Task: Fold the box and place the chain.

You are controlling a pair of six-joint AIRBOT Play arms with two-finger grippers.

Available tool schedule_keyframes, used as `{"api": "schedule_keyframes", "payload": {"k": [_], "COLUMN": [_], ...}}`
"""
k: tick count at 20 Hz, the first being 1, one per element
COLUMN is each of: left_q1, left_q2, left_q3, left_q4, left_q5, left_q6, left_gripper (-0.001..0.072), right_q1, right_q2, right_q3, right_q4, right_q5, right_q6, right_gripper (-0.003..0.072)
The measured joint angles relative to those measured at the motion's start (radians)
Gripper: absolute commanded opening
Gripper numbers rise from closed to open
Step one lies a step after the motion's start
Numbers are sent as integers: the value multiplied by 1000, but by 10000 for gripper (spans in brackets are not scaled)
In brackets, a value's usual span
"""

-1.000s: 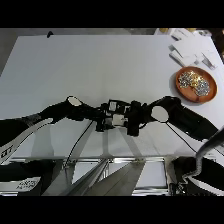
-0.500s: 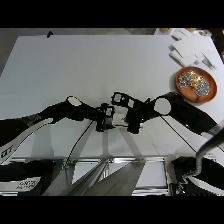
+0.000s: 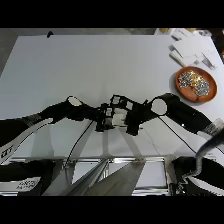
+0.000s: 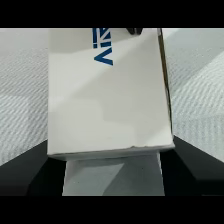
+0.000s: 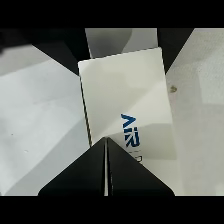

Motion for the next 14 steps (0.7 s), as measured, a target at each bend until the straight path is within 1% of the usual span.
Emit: {"api": "schedule_keyframes", "payload": {"k": [7,12,13,14], "left_q1": [0,0,0,0], "left_q2": [0,0,0,0], "left_q3": [0,0,0,0], "left_q4": [0,-1,-1,-1], "left_q5": [0,0,0,0], "left_q6": [-2,-2,-2,-1], "left_gripper": [69,69,69,69], "right_q1": [4,2,-3,-13], "right_q2": [0,1,7,16], "right_q3": [-45,-53,-55,-54], "right_q4": [3,2,4,5], "right_q5": [-59,-72,-80,-85], "right_q6": [0,0,2,6], "right_gripper": [14,16,18,41]}}
